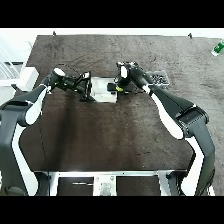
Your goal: Fold the box and place the chain.
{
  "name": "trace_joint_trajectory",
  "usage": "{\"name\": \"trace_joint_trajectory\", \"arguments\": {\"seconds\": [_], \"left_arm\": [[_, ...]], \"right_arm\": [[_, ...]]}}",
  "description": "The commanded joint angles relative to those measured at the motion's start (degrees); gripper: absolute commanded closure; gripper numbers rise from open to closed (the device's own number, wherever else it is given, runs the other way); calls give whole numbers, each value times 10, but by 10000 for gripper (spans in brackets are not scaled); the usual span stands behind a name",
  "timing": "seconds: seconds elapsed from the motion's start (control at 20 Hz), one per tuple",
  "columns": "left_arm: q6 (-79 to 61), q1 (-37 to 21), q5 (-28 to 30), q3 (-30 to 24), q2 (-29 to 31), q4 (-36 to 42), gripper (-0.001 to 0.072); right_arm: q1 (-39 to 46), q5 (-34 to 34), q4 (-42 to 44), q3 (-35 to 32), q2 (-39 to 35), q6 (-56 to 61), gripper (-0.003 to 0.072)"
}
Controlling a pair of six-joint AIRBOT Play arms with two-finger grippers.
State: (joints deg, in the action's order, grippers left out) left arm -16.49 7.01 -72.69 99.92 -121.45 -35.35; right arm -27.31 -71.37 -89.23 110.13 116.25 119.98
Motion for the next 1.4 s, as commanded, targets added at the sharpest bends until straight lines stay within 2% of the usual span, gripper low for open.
{"name": "trace_joint_trajectory", "arguments": {"seconds": [0.0,0.2,0.25,0.4,0.45,0.6,0.7,1.0,1.05,1.1,1.25,1.35], "left_arm": [[0,-1,2,0,0,-2,219],[0,-1,2,0,0,-2,219],[0,-1,2,0,0,-2,219],[0,-1,2,0,0,-2,219],[0,-1,2,0,0,-2,219],[0,-1,2,0,0,-2,219],[0,-1,3,0,0,-2,219],[0,-1,3,0,0,-2,219],[0,-1,3,0,0,-2,219],[0,-1,3,0,0,-2,219],[0,-1,3,0,0,0,219],[0,-1,4,0,0,2,219]], "right_arm": [[-2,-25,-25,11,0,31,276],[-30,13,-23,16,4,44,281],[-31,11,-21,16,7,52,325],[-31,4,-5,16,10,61,369],[-31,1,-6,17,10,61,419],[-28,-18,-16,17,10,80,425],[-26,-21,-21,17,10,91,462],[-20,-28,-36,17,10,103,469],[-20,-28,-43,17,10,104,531],[-20,-28,-43,17,11,106,550],[-20,-26,-42,17,13,106,559],[-20,-25,-43,17,15,105,665]]}}
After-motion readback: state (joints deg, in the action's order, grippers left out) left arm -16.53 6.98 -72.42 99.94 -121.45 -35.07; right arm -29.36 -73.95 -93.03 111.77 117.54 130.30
